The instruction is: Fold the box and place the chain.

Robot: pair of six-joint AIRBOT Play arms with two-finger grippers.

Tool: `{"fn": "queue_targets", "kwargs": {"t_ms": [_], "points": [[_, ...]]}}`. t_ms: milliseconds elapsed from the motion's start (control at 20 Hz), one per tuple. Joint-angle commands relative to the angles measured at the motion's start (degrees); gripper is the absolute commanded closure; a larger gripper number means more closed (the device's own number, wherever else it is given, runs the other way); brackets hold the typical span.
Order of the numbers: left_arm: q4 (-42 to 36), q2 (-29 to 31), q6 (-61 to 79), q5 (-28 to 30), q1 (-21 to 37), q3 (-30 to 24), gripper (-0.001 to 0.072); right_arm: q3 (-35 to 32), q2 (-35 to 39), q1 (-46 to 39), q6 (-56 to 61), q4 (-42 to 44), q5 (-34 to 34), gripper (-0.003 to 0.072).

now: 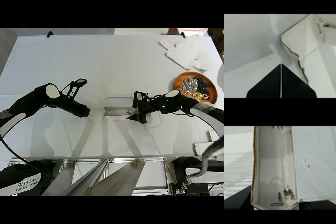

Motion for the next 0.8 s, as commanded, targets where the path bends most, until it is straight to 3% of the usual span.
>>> {"fn": "queue_targets", "kwargs": {"t_ms": [0,200,750], "points": [[-5.81,-1.42,-1.49,2.6,-0.5,-0.37,0.0702,0.02,-0.02,0.02,0.02,0.02,0.0,0.0249],[-5.95,-5.11,-1.44,1.49,-0.5,-0.37,0.0702,0.02,-0.02,0.02,0.02,0.02,0.0,0.0249],[-4.02,-5.03,-0.39,1.42,-0.02,-0.35,0.0703,0.02,-0.02,0.02,0.02,0.02,0.0,0.0249]]}}
